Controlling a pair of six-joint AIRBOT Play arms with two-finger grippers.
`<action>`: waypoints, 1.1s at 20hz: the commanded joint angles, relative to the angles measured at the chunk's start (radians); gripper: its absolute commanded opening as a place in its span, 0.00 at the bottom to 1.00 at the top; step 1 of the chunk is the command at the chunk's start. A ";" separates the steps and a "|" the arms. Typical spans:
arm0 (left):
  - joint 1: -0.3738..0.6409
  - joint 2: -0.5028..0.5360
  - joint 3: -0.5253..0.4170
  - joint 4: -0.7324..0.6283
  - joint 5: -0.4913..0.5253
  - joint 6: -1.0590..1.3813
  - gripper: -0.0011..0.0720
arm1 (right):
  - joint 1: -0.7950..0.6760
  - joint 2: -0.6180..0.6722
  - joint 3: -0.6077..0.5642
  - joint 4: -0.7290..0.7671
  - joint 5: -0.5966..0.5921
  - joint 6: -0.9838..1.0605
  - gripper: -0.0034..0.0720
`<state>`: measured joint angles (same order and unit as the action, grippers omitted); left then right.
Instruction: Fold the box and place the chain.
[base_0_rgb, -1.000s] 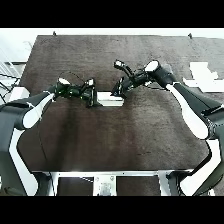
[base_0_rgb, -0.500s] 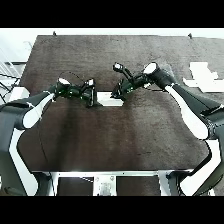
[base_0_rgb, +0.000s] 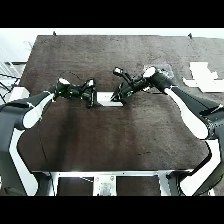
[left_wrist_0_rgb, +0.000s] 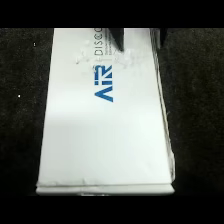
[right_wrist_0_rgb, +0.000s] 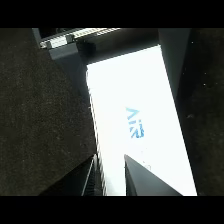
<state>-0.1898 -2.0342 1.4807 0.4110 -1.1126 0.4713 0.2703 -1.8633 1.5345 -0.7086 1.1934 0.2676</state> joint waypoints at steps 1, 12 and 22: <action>0.001 0.001 0.000 0.000 0.002 0.000 0.72 | -0.014 0.003 0.012 0.126 -0.007 -0.057 0.31; 0.000 0.001 0.000 0.000 0.002 0.000 0.72 | -0.011 -0.018 -0.082 0.092 -0.032 -0.026 0.06; 0.000 0.001 0.000 -0.015 0.004 0.000 0.72 | -0.055 0.431 -0.096 0.106 -0.071 0.103 0.06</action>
<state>-0.1894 -2.0338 1.4803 0.4061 -1.1107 0.4698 0.2321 -1.5806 1.4506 -0.6109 1.1378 0.2909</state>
